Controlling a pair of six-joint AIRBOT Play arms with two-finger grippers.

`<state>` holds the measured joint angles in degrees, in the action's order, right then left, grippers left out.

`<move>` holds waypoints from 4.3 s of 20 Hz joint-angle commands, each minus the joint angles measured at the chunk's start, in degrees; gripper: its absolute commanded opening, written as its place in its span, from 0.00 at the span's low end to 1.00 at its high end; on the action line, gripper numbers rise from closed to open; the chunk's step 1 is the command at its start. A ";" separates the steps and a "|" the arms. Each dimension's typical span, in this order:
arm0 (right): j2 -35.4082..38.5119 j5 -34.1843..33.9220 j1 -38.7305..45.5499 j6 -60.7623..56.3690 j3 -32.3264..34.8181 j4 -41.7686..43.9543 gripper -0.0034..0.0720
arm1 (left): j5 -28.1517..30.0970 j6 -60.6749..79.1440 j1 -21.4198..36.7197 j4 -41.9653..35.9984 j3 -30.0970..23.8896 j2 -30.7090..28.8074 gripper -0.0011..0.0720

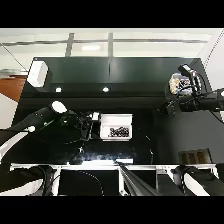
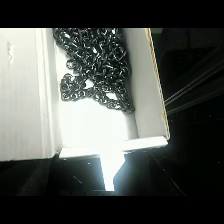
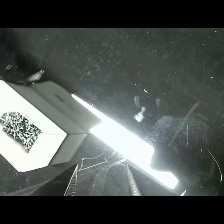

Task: Fold the box and place the chain.

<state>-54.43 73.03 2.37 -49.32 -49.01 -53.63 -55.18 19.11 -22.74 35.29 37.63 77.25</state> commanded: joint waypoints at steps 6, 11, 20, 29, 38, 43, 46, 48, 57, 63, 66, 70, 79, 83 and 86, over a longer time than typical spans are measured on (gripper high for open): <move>-0.02 -0.13 0.00 0.00 0.00 0.00 0.54 | -0.24 -5.27 -0.07 2.08 0.02 -1.22 0.98; -0.02 -1.31 0.00 -0.02 0.00 0.02 0.54 | 1.14 -7.45 -0.13 3.06 -0.02 -2.12 0.98; -0.02 -1.36 0.00 -0.02 0.00 0.00 0.54 | -0.87 -17.25 -0.17 7.58 -0.76 -4.02 0.97; -0.02 -1.36 0.00 -0.24 0.00 0.00 0.54 | 8.44 -17.62 -5.29 5.77 -4.37 -6.29 0.97; -0.02 -1.62 0.00 -0.44 0.00 -0.02 0.54 | 12.76 -18.08 -7.21 4.68 -4.37 -6.29 0.97; -0.02 -1.70 0.00 -0.44 0.00 -0.02 0.54 | 12.74 -17.44 -7.23 4.66 -4.37 -6.29 0.97; -0.02 -1.70 0.00 -0.44 0.00 -0.02 0.54 | 12.72 -13.94 -7.26 3.98 -4.37 -6.29 0.97; -0.02 -1.70 0.00 -0.44 0.00 0.00 0.54 | 12.70 -11.13 -7.26 2.19 -4.37 -6.29 0.97; -0.02 -1.64 0.00 -0.66 0.00 0.02 0.54 | 10.93 -9.86 -7.23 1.53 -4.37 -4.50 0.97; -0.11 -2.47 -0.15 -0.72 0.00 1.84 0.75 | 9.73 -9.84 -7.23 1.51 -4.31 -3.30 0.55; -0.26 -7.52 -2.75 -1.49 0.00 1.77 0.99 | 9.92 -9.86 -7.23 1.51 -4.31 -3.30 0.55; -3.37 -15.32 -11.76 -2.47 0.00 2.62 0.98 | 9.99 -9.86 -7.23 1.51 -4.31 -3.30 0.55; -13.86 -12.31 -21.75 7.56 -0.04 11.52 0.98 | 9.99 -9.86 -7.23 1.51 -4.31 -3.30 0.55; -13.84 -3.02 -21.77 12.74 -0.04 9.20 0.98 | 9.99 -9.86 -7.23 1.51 -4.31 -3.30 0.55; -13.86 0.90 -22.29 16.00 -0.02 8.76 0.98 | 9.99 -9.86 -7.23 1.51 -4.31 -3.28 0.55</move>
<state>-68.16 68.25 -19.42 -37.80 -49.01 -44.56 -45.21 9.26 -29.95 36.80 33.34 73.93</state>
